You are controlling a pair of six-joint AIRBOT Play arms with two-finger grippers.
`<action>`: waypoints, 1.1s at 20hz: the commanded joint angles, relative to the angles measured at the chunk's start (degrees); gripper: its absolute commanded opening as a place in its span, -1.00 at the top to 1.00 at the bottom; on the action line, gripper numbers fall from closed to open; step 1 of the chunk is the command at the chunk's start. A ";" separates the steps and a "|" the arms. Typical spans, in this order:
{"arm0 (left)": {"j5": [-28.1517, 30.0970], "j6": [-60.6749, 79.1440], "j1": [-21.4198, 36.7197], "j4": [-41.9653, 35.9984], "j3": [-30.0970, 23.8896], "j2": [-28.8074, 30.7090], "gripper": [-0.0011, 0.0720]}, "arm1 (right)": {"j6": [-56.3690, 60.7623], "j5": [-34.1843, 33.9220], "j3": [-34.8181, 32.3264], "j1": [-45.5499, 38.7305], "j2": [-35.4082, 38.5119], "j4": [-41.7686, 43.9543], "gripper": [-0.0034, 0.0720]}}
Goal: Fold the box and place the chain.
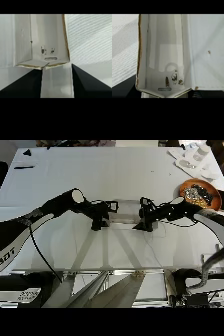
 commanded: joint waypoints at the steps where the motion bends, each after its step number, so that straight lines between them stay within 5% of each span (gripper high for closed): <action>1: 3.06 1.31 -0.09 -0.13 -0.02 -0.42 0.07 | 0.02 0.00 -0.02 0.02 -0.02 0.00 0.06; 4: 3.72 1.29 -0.09 -0.17 -0.02 -0.42 0.21 | 0.02 0.00 -0.02 0.02 -0.02 0.00 0.06; 6: 3.65 1.27 -0.09 -0.37 -0.02 -0.42 0.76 | 0.02 0.00 -0.02 0.02 -0.02 0.00 0.06; 13: 2.01 1.29 -0.09 -6.14 -0.02 -0.42 0.80 | 0.02 0.00 -0.02 0.02 -0.02 0.00 0.06; 15: 2.01 1.27 -0.09 -6.16 -0.02 -0.42 0.68 | 0.02 0.00 -0.02 0.02 -0.02 0.00 0.06; 20: 2.03 1.27 -0.09 -6.16 -0.02 -0.44 -0.21 | 0.02 0.00 -0.02 0.02 -0.02 0.00 0.06; 22: 1.99 1.22 -0.09 -6.14 -0.04 -0.42 -0.22 | 0.02 0.00 -0.02 0.02 -0.02 0.00 0.06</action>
